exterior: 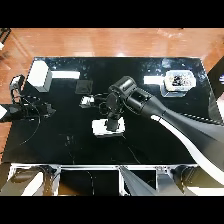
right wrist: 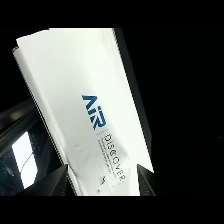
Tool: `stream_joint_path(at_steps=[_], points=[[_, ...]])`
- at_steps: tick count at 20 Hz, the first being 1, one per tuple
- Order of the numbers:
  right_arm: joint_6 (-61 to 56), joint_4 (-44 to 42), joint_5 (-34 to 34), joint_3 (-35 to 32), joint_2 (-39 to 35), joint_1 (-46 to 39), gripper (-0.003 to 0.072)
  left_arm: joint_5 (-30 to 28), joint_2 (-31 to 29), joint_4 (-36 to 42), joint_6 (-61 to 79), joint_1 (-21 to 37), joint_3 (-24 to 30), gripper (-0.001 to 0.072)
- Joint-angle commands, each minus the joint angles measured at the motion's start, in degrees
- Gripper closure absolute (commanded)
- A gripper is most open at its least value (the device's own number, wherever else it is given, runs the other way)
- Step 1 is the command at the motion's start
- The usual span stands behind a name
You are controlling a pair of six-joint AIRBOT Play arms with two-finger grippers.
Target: Fold the box and place the chain.
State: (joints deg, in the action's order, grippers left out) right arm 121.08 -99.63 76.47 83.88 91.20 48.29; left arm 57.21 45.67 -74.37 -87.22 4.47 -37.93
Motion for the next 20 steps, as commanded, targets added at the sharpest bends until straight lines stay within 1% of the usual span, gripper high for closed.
stream_joint_path(at_steps=[1,2,3,6,7,11,20], points=[[0.0,-0.74,-0.46,0.02,0.22,0.04,0.0191,-0.04,0.02,-0.02,0.0,0.02,0.0,0.0146],[0.0,-0.79,-0.48,0.02,0.22,0.02,0.027,-0.04,0.02,-0.02,0.0,0.02,0.0,0.0146],[0.02,-0.79,-0.5,0.02,0.22,0.02,0.0327,-0.04,0.02,-0.02,0.0,0.02,0.0,0.0146],[0.0,-0.79,-0.5,0.02,0.22,0.02,0.033,-0.02,0.02,-0.02,0.0,0.02,0.0,0.0146],[0.02,-0.79,-0.46,0.02,0.2,0.02,0.0401,-0.02,0.02,0.0,0.0,0.02,0.0,0.0146],[0.0,-0.76,-0.48,0.02,0.2,0.02,0.042,-0.04,0.02,-0.02,0.0,0.02,0.0,0.0146],[-0.07,-1.05,-0.22,-0.37,0.22,0.04,0.042,-0.04,0.02,-0.02,0.0,0.02,0.0,0.0146]])
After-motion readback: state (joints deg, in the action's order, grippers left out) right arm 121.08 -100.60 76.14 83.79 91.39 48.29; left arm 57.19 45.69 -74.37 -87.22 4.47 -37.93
